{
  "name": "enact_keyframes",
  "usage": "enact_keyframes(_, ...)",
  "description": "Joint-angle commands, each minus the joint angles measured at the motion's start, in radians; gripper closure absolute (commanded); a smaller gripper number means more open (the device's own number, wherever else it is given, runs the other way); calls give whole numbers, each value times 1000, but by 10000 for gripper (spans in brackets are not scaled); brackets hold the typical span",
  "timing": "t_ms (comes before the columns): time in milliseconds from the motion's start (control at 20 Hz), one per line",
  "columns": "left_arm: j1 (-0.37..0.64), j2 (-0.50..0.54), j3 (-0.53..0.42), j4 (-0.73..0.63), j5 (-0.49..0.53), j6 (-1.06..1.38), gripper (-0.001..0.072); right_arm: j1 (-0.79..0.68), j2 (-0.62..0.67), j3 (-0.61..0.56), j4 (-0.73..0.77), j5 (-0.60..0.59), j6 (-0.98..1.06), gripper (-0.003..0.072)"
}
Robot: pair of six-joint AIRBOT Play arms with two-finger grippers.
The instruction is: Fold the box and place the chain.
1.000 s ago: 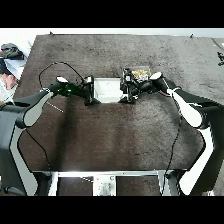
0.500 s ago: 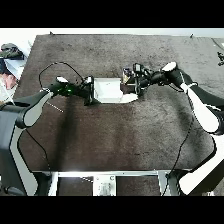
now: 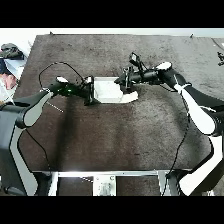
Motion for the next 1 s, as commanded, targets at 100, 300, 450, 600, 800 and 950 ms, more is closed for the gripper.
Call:
enact_keyframes(100, 0, 0, 0, 0, 1, 0, 364, 31, -49, 0, -11, -169, 5, 700)
enact_keyframes(300, 0, 0, 0, 0, 0, 0, 364, 31, -86, 0, -42, -196, 4, 700)
enact_keyframes(450, 0, 0, 0, 0, 0, 0, 364, 31, -106, 0, -51, -196, 5, 700)
enact_keyframes(600, 0, 0, 0, 0, 1, 0, 364, 31, -109, 0, -51, -195, 5, 700)
enact_keyframes(800, 0, 0, 0, 0, 0, 0, 364, 31, -101, 0, -50, -192, 4, 700)
enact_keyframes(950, 0, 0, 0, 0, 0, 0, 364, 19, -42, 0, -51, -174, 5, 700)
